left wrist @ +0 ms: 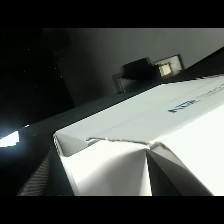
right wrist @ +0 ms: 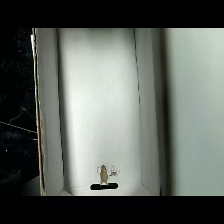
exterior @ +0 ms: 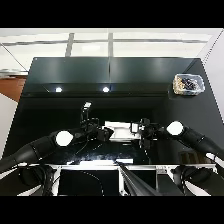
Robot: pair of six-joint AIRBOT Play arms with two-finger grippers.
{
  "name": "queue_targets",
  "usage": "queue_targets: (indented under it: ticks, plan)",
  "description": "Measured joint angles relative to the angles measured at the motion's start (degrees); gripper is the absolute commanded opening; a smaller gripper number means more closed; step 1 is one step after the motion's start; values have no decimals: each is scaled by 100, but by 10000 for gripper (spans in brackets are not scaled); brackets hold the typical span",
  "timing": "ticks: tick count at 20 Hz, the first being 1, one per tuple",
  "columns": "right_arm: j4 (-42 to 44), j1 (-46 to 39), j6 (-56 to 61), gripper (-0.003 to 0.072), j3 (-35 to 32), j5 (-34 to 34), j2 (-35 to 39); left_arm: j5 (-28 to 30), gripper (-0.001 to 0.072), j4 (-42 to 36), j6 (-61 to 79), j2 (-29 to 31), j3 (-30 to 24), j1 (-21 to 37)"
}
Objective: Fold the box and place the chain.
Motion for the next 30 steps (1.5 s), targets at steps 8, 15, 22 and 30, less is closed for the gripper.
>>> queue_targets:
  ticks: [8,15,22,30]
  plan:
    - [0,0,0,357,0,0,0,-79,679,568,-501,-205,219,-59]
    - [0,0,0,357,0,0,0,-1099,613,2520,-2573,-522,848,-105]
    - [0,0,0,357,0,0,0,-2371,612,4389,-4704,-645,1580,-334]
    - [-2,0,0,357,0,0,0,-3674,497,5025,-5646,-1753,2850,-710]
